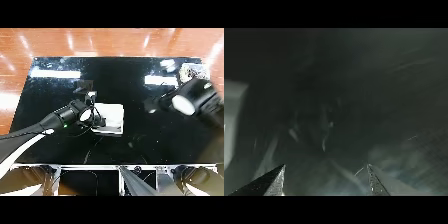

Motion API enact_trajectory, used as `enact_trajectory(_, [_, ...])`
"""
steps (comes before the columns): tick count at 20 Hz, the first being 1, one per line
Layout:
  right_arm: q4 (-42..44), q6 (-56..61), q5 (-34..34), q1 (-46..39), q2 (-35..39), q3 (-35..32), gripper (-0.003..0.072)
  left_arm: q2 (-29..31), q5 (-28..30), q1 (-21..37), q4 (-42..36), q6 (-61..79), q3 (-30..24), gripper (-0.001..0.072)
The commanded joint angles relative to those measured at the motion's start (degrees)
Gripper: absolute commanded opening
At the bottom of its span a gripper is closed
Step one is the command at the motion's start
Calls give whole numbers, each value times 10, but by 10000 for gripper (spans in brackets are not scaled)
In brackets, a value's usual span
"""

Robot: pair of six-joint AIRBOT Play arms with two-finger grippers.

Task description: Fold the box and place the chain.

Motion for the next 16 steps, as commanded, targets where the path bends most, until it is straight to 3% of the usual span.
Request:
enact_trajectory(1, [10, -73, -101, -172, 4, 0, 692, 0, -9, 0, -2, 0, 0, 21])
enact_trajectory(4, [123, -161, -186, -334, -35, 2, 720, 0, -7, 0, 1, 1, 0, 21])
enact_trajectory(8, [165, -141, -246, -462, -162, 73, 720, 0, -7, 0, 3, 1, 0, 21])
enact_trajectory(12, [216, -37, -268, -515, -308, 193, 719, 0, -7, 0, 3, 0, 0, 21])
enact_trajectory(16, [311, -19, -301, -521, -419, 305, 719, 0, -7, 0, 3, 0, 0, 21])
